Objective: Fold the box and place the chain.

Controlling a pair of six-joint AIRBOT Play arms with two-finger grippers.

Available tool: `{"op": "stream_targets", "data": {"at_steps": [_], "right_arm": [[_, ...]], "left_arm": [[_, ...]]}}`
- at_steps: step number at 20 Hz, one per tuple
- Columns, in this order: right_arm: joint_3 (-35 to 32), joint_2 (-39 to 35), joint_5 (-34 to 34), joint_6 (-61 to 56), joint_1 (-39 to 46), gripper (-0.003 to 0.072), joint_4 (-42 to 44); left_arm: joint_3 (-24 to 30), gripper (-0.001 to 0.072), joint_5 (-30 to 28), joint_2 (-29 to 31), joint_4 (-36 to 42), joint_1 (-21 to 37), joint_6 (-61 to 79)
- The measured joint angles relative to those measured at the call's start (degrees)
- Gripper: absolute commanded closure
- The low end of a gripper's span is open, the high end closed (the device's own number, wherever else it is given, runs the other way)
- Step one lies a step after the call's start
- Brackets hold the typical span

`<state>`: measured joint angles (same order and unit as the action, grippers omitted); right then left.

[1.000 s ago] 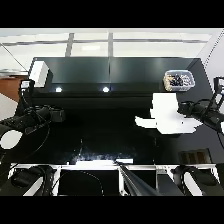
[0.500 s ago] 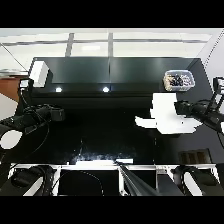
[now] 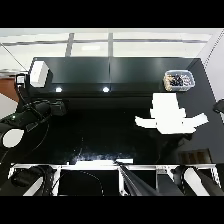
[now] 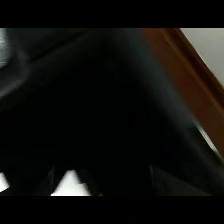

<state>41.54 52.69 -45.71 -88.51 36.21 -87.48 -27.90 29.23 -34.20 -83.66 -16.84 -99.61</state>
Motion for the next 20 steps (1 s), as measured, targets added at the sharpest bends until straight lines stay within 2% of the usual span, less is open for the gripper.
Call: {"op": "stream_targets", "data": {"at_steps": [2,5,8,9,11,12,13,16,20], "right_arm": [[5.5,8.6,-6.6,6.6,5.4,-0.0023,4.7],[12.6,20.6,-22.1,21.9,10.9,-0.0022,16.7],[16.3,28.5,-31.5,29.2,12.5,-0.0022,23.3],[17.1,30.5,-33.6,30.6,12.6,0.0014,24.4],[18.1,33.0,-36.1,32.8,12.6,0.0444,25.6],[18.5,33.7,-36.8,33.8,12.6,0.0581,26.1],[18.9,34.3,-37.3,34.9,12.6,0.0622,26.5],[19.9,34.4,-38.7,38.2,12.6,0.0624,28.2],[20.4,31.7,-41.2,41.6,12.4,0.0642,34.6]], "left_arm": [[0.0,-0.0001,-0.2,-0.2,0.2,0.0,0.0],[0.0,-0.0002,-0.4,-0.4,0.2,0.0,0.0],[0.0,-0.0002,-0.5,-0.5,0.3,0.0,0.1],[0.0,-0.0001,-0.5,-0.5,0.3,0.0,0.1],[0.0,-0.0001,-0.5,-0.5,0.4,0.0,0.2],[0.0,-0.0001,-0.5,-0.5,0.6,0.0,0.2],[0.0,-0.0001,-0.5,-0.5,0.9,0.0,0.2],[0.0,-0.0001,-0.5,-0.5,1.5,0.0,0.2],[0.0,0.0004,-0.5,-0.5,3.1,0.0,0.2]]}}
